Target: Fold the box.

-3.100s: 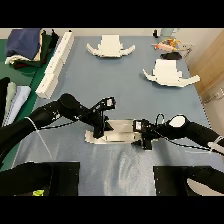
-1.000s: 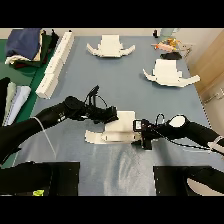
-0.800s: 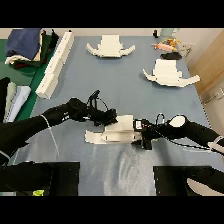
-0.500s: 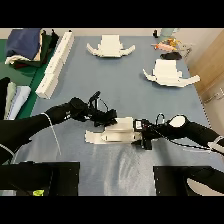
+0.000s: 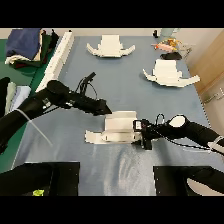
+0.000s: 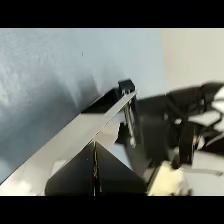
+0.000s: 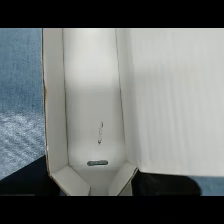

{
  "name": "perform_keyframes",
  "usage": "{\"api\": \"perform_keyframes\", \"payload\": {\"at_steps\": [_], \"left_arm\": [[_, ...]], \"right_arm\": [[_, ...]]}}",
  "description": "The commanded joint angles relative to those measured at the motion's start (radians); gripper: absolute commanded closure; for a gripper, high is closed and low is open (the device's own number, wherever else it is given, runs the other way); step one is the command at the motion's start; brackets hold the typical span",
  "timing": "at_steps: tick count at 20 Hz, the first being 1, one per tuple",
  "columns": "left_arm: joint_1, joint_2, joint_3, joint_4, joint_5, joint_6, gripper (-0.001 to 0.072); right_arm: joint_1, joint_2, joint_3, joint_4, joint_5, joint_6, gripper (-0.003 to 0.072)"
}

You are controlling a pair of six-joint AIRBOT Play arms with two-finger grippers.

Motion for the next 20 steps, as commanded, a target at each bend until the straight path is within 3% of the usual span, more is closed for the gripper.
{"api": "perform_keyframes", "payload": {"at_steps": [1, 4, 7, 8, 9, 10, 14, 17, 20], "left_arm": [[0.035, 0.148, 0.008, 0.257, -0.167, 0.100, 0.0696], [-0.037, 0.260, -0.010, 0.384, -0.149, 0.232, 0.0695], [-0.132, 0.294, -0.045, 0.434, -0.140, 0.435, 0.0692], [-0.157, 0.291, -0.058, 0.469, -0.130, 0.455, 0.0577], [-0.151, 0.289, -0.080, 0.463, -0.110, 0.492, 0.0215], [-0.122, 0.289, -0.114, 0.455, -0.064, 0.532, 0.0044], [-0.025, 0.263, -0.256, 0.387, 0.069, 0.832, 0.0038], [-0.030, 0.208, -0.303, 0.244, 0.085, 1.005, 0.0038], [-0.069, 0.135, -0.304, 0.209, 0.124, 1.062, 0.0039]], "right_arm": [[0.000, 0.001, 0.000, 0.002, 0.001, 0.002, 0.0244], [0.000, 0.000, 0.000, 0.002, 0.001, 0.002, 0.0244], [0.000, 0.001, 0.000, 0.002, 0.001, 0.002, 0.0245], [0.000, 0.001, 0.000, 0.002, 0.001, 0.002, 0.0244], [0.000, 0.001, 0.000, 0.002, 0.001, 0.002, 0.0244], [0.000, 0.000, 0.000, 0.002, 0.001, 0.002, 0.0244], [0.000, 0.001, 0.000, 0.002, 0.001, 0.002, 0.0244], [0.000, 0.000, 0.000, 0.002, 0.000, 0.002, 0.0244], [0.000, 0.001, 0.000, 0.002, 0.001, 0.002, 0.0244]]}}
